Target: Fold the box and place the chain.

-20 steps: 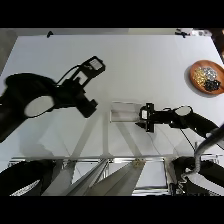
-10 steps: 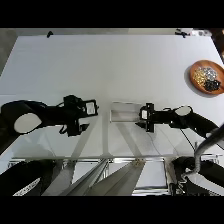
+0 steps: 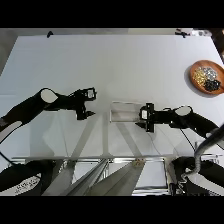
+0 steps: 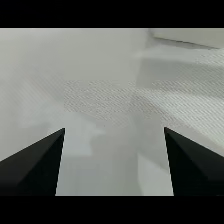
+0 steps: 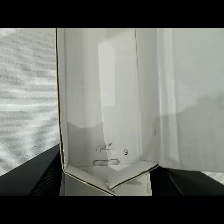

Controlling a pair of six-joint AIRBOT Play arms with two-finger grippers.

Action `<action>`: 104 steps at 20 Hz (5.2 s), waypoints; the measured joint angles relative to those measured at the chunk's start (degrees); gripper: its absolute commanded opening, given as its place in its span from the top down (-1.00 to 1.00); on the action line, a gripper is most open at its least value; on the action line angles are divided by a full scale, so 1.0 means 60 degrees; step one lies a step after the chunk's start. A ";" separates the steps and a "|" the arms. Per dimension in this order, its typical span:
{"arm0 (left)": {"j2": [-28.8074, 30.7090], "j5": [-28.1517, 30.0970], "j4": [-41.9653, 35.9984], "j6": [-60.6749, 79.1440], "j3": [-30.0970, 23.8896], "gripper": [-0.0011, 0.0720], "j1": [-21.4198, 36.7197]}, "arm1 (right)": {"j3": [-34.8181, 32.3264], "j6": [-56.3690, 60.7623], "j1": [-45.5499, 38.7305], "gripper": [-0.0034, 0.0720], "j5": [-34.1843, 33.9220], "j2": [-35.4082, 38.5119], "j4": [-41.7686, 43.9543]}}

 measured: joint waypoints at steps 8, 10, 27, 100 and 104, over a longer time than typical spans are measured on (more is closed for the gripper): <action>-0.1599 -0.2852 -0.1982 0.4175 0.0933 -0.95 -0.0080 | 0.0000 0.0004 0.0000 -0.32 -0.0004 0.0000 0.0004; -0.1840 -0.3162 -0.2229 0.4645 0.0980 -0.95 -0.0193 | 0.0000 0.0000 0.0000 -0.32 -0.0004 0.0000 0.0000; -0.2470 -0.2699 -0.3362 0.3512 0.1042 -0.95 -0.0331 | 0.0000 0.0004 0.0000 -0.32 -0.0004 0.0000 0.0000; -0.2994 -0.1359 -0.2696 0.2025 0.1042 -0.33 -0.1756 | -0.0004 0.0004 0.0000 -0.32 0.0000 0.0004 0.0004; -0.2951 -0.1100 -0.2750 0.1654 0.1042 -0.44 -0.1785 | -0.0004 0.0004 0.0000 -0.32 -0.0004 0.0004 0.0004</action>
